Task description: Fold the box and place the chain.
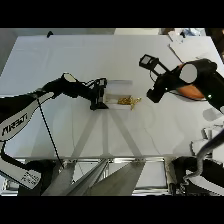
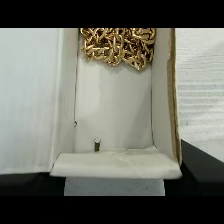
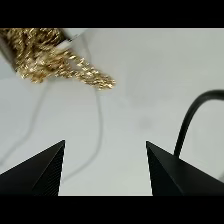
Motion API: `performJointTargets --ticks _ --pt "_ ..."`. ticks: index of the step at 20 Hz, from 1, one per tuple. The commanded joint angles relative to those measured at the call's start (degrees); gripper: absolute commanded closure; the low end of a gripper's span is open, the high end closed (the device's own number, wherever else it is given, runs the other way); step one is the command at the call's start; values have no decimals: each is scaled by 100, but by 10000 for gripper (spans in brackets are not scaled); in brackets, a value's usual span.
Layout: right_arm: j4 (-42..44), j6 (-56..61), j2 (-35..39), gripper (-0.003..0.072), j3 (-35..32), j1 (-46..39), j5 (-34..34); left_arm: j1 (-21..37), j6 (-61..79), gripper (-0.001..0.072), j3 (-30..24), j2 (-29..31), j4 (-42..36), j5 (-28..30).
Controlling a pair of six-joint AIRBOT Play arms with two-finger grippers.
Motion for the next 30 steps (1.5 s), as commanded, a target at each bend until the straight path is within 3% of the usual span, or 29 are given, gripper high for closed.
performJointTargets --ticks 1,8,14,16,22,23,26,29,30 --pt "380 -1305 -323 131 -247 -92 -44 0 2 388 2 -2 2 2" --pt "1707 -3770 -1134 132 -247 -90 -695 0 2 388 0 -2 2 0" --pt "1786 -4033 -1617 129 -247 -92 -734 0 2 388 2 -2 2 0" --pt "1908 -4030 -1781 44 -247 -81 -859 0 2 388 2 -2 2 2" --pt "2264 -4030 -2094 55 -247 39 -1335 0 2 388 2 -2 2 0" --pt "2269 -4030 -2098 86 -247 63 -1381 0 0 388 2 -2 2 0" --pt "1998 -4022 -2096 548 -245 74 -1456 0 2 388 2 -2 2 0" --pt "1331 -3755 -2041 678 -245 74 -1416 0 2 388 2 -2 2 2" --pt "1200 -3539 -1980 678 -245 74 -1419 0 2 388 2 -2 2 2"
